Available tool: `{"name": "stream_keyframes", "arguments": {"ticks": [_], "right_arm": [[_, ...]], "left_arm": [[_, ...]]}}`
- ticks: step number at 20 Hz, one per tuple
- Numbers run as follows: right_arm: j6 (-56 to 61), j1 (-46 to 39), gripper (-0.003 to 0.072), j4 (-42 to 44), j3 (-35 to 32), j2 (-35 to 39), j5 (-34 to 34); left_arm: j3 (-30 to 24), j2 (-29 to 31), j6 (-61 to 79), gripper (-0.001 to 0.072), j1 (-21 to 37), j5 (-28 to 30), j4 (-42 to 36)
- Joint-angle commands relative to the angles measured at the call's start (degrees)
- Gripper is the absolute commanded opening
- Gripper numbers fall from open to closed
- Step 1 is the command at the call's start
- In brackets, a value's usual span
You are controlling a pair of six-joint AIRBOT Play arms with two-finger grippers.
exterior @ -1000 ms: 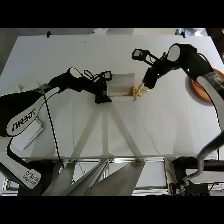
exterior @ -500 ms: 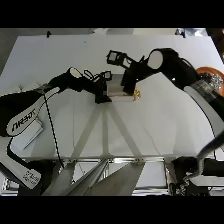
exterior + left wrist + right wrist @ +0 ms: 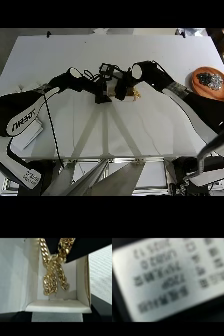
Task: Fold the box and place the chain.
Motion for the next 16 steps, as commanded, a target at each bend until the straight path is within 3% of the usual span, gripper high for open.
{"name": "stream_keyframes", "arguments": {"ticks": [1, 7, 10, 13, 15, 16], "right_arm": [[0.22, 0.11, 0.019, -0.42, 0.04, 2.54, 3.43], [-2.1, -6.27, 0.0199, -0.87, 0.04, 11.63, 11.91], [-2.54, -14.14, 0.0198, -0.85, 0.0, 12.07, 19.17], [-7.65, -20.7, 0.0203, -0.72, -0.11, 11.28, 21.86], [-11.65, -22.8, 0.0342, -0.28, -0.11, 9.35, 21.97], [-13.99, -23.1, 0.0368, -0.13, -0.11, 7.85, 21.97]], "left_arm": [[-0.02, 0.0, 0.02, 0.0396, -0.02, 0.02, 0.0], [-0.02, 0.0, 0.0, 0.0396, -0.02, 0.02, 0.0], [-0.02, 0.0, 0.0, 0.0396, -0.02, 0.02, 0.0], [-0.02, 0.0, 0.02, 0.0396, -0.02, 0.02, 0.0], [-0.02, 0.0, 0.0, 0.0396, -0.02, 0.02, 0.0], [-0.02, 0.0, 0.0, 0.0396, -0.02, 0.02, 0.0]]}}
